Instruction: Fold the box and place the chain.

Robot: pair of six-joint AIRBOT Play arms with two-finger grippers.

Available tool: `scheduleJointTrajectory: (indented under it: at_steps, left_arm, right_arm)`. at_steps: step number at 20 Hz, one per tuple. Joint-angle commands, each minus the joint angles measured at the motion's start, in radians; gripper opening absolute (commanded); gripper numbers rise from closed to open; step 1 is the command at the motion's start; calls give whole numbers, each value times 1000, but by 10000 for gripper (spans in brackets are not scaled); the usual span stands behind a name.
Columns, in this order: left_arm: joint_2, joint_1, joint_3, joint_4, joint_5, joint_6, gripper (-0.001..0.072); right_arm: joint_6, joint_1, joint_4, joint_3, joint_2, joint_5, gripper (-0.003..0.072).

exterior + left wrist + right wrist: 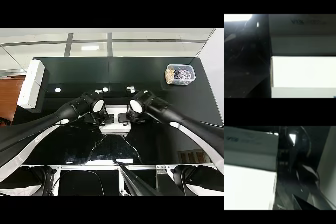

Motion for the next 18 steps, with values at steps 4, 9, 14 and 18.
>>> scheduleJointTrajectory:
  at_steps: [4, 9, 14, 18]
  left_arm:
    - [-1, 1, 1, 1, 12, 3, 26]
    - [-1, 1, 1, 0, 11, 3, 26]
    - [-1, 1, 1, 0, 11, 3, 26]
    - [-1, 0, 1, 0, 11, 3, 26]
  right_arm:
    - [-180, -103, -222, 1, 287, 48, 477]
    - [-190, -298, -574, -25, 297, -151, 498]
    - [-191, -623, -294, 22, 78, -450, 693]
    - [-190, -797, -169, 409, -240, -221, 691]
